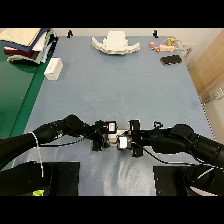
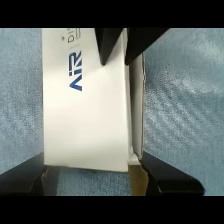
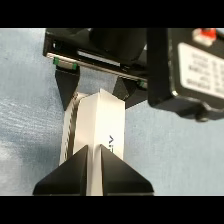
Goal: Fold the box.
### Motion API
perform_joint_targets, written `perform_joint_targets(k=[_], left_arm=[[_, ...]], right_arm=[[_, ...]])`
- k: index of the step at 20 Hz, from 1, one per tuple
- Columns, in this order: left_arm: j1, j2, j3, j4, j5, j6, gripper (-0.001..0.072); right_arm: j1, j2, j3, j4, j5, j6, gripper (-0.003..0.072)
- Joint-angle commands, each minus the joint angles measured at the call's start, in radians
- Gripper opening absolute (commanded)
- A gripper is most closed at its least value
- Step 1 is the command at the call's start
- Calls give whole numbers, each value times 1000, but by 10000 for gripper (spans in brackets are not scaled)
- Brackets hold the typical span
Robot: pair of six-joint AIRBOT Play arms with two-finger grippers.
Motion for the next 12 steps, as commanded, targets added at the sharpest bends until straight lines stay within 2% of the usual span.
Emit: perform_joint_targets(k=[1,9,11,12], left_arm=[[0,0,1,0,0,-2,472],[0,0,1,-1,0,-2,472],[0,0,1,-1,0,-2,472],[0,0,1,0,0,-2,472]], right_arm=[[1,-11,-1,29,-18,0,102],[24,-40,0,45,-32,1,113],[24,-38,0,39,-31,1,349],[24,-32,1,29,-31,11,355]])
